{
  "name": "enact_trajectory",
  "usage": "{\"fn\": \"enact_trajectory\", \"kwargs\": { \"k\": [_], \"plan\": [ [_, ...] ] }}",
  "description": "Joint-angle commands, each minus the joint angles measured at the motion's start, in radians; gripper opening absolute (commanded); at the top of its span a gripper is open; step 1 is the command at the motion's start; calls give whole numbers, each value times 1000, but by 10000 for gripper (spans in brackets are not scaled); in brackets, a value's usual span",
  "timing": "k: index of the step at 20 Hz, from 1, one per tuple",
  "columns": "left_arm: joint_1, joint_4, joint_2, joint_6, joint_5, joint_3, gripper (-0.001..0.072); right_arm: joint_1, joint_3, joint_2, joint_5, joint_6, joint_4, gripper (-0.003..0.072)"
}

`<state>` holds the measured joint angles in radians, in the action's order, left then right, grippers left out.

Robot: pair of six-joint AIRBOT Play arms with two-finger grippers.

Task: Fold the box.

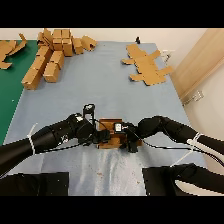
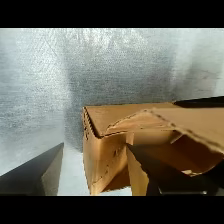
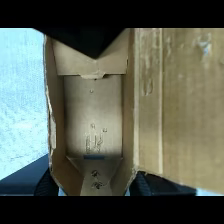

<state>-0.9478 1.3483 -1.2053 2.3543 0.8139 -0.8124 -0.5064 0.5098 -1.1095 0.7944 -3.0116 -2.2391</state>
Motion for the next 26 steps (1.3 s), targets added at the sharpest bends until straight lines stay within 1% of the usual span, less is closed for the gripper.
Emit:
{"fn": "enact_trajectory", "kwargs": {
  "k": [1, 4, 9, 11, 13, 18, 20, 26],
  "plan": [
    [0, -6, -10, -9, -13, -6, 613, 0, 0, 0, 0, 0, 0, 517],
    [0, -6, -11, -9, -32, -5, 612, 0, 0, 0, 0, 0, 0, 518],
    [0, -3, -11, 4, -5, -16, 611, 0, 0, 0, 0, 0, 0, 518],
    [0, 37, -11, 61, 21, -27, 611, 0, 0, 0, 0, 0, 0, 518],
    [-3, 63, -31, 80, 77, -53, 610, 0, 0, 0, 0, 0, 0, 518],
    [-60, 152, -159, 85, 227, -187, 612, 0, 0, 0, 0, 0, 0, 518],
    [-76, 187, -196, 84, 276, -225, 612, 0, 0, 0, 0, 0, 0, 517],
    [-75, 193, -208, 72, 285, -232, 612, 0, 0, 0, 0, 0, 0, 518]
  ]
}}
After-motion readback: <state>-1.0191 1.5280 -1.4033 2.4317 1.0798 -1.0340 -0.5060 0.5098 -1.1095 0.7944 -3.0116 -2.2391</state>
